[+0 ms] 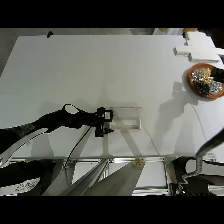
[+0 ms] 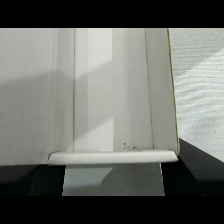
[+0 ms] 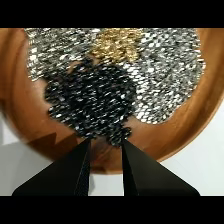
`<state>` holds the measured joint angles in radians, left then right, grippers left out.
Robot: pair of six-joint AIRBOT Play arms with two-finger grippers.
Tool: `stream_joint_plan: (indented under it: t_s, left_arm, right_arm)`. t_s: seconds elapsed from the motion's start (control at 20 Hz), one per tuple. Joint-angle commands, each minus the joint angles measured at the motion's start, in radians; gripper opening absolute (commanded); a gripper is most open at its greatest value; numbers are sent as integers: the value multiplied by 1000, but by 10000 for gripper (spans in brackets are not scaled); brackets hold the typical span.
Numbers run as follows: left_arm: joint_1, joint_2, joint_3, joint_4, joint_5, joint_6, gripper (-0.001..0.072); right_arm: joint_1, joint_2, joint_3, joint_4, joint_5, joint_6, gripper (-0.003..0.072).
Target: Fold the box and place the chain.
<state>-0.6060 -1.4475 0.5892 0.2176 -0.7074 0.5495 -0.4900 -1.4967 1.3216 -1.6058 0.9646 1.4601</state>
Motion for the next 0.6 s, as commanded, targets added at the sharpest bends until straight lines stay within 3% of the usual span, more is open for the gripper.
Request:
stream_joint_plan:
  t_s: [0.0,0.55]
  left_arm:
    - [0,1,0,0,0,0,203]
    - [0,1,0,0,0,0,203]
  right_arm:
    - [-53,-77,10,81,-32,-34,187]
    - [-53,-185,10,144,-86,-135,178]
